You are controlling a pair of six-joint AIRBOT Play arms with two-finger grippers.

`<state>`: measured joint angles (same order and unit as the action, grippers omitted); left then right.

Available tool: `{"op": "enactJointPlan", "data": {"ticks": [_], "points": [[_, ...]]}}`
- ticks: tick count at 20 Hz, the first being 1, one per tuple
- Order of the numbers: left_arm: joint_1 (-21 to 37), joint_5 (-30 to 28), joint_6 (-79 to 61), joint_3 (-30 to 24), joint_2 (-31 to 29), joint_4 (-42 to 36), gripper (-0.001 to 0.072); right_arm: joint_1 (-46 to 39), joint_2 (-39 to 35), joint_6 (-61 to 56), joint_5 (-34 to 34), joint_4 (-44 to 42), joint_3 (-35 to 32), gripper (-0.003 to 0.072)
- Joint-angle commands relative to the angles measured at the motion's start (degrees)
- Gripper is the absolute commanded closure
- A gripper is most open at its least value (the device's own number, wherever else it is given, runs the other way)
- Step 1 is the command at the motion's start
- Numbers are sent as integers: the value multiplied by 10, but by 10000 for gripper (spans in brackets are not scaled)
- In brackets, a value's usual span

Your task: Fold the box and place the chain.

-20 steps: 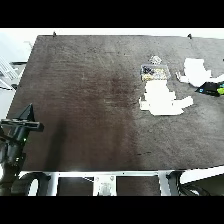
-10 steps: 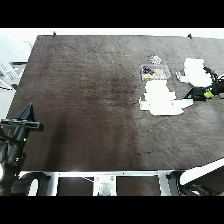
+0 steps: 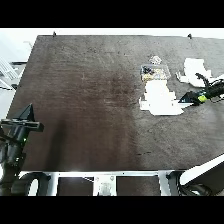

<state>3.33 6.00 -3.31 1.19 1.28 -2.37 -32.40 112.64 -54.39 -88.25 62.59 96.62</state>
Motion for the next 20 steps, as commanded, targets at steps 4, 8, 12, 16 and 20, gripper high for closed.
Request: {"op": "enactJointPlan", "data": {"ticks": [4, 8, 12, 16, 20], "points": [[0, 0, 0, 0, 0, 0, 688, 0, 25, 30, -47, -111, -9, 675], [0, 0, 0, 0, 0, 0, 688, 18, -20, 40, -52, -232, -79, 680], [0, 0, 0, 0, 0, 0, 688, 93, -111, 14, 56, -282, -205, 680], [0, 0, 0, 0, 0, 0, 688, 201, -153, -39, 127, -324, -259, 680], [0, 0, 0, 0, 0, 0, 688, 285, -153, -57, 217, -316, -259, 680]]}}
